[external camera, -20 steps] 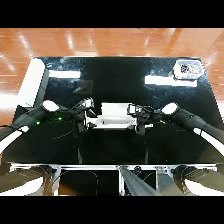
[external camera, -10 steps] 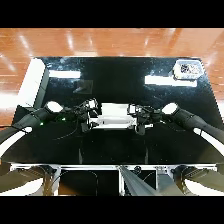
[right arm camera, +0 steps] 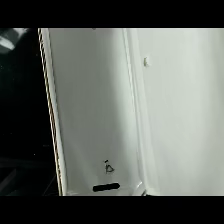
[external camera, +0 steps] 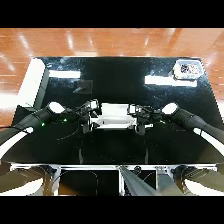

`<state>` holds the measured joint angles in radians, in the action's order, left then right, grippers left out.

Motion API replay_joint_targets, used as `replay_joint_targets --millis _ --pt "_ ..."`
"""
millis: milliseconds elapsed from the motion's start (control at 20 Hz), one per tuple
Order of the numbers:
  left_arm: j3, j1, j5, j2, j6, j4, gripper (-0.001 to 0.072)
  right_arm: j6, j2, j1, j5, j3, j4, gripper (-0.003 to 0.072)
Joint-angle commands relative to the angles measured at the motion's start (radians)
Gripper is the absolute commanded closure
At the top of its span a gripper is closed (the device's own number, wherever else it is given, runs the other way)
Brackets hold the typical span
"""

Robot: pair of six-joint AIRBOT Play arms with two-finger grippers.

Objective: Fold the box and place the chain.

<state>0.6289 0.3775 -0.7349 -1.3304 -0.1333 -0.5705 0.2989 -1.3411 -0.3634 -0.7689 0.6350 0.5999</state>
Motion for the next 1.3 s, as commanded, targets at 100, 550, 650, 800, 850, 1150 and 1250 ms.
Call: replay_joint_targets --millis 100,550,650,800,850,1150,1250 --pt "0.001 0.025 0.001 0.0 0.01 -0.009 0.0304 0.0 0.0 0.0 0.0 0.0 0.0 0.0205" --pt "0.014 0.025 0.0 -0.004 0.01 0.012 0.0304 0.0 0.0 0.0 0.0 0.0 0.0 0.0205" --pt "0.028 0.027 -0.007 -0.012 0.01 0.024 0.0304 0.0 0.0 0.0 0.0 0.0 0.0 0.0205" --pt "0.052 0.056 -0.006 -0.029 0.01 0.029 0.0304 0.0 0.0 0.0 0.0 0.0 0.0 0.0205" --pt "0.057 0.069 -0.006 -0.037 0.01 0.029 0.0304 0.0 0.0 0.0 0.0 0.0 0.0 0.0206" --pt "0.065 0.104 -0.006 -0.051 0.036 0.006 0.0304 0.0 0.0 0.0 0.0 0.0 0.0 0.0205" --pt "0.065 0.104 -0.006 -0.051 0.036 0.007 0.0304 0.0 0.0 0.0 0.0 0.0 0.0 0.0205"
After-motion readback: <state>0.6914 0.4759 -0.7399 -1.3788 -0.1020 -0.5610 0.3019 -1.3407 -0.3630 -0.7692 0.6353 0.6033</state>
